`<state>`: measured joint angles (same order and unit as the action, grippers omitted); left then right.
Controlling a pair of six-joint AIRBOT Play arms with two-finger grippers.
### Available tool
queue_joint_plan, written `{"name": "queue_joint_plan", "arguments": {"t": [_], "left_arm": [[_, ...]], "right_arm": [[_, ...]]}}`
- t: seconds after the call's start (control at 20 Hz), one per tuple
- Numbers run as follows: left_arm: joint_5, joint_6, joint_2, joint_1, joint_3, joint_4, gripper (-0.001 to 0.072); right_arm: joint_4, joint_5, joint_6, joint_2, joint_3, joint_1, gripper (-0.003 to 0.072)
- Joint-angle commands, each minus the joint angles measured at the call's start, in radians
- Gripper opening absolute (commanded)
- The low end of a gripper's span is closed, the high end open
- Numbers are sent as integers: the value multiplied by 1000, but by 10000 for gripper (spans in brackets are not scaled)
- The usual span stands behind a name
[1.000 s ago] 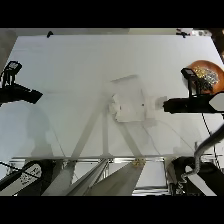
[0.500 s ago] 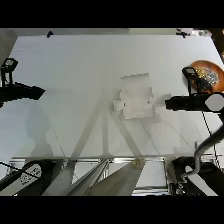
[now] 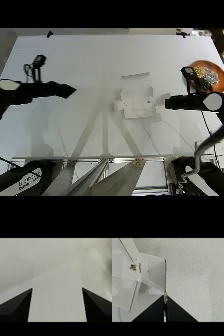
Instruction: Fold the box and place the chain.
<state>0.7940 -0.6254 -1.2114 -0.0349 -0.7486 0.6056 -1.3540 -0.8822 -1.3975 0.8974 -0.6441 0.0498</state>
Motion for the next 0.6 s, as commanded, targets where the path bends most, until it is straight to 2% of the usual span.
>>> {"name": "queue_joint_plan", "arguments": {"t": [0.0, 0.1, 0.2, 0.3, 0.4, 0.55], "left_arm": [[-222, -5, -39, -266, -13, -106, 692], [-282, -5, -91, -386, -85, -129, 692], [-242, -19, -182, -452, -213, -126, 692], [-172, -53, -294, -468, -347, -122, 692], [-62, -95, -410, -454, -465, -124, 693], [60, -139, -541, -441, -595, -111, 693]], "right_arm": [[0, 4, 0, 1, 1, 1, 9], [1, 3, 0, 1, 1, 1, 9], [4, 3, 0, 1, 1, 1, 9], [4, 0, 0, 1, 1, 1, 9], [4, -3, 4, 1, 1, 1, 9], [5, -3, 15, 1, 1, 1, 9]]}}
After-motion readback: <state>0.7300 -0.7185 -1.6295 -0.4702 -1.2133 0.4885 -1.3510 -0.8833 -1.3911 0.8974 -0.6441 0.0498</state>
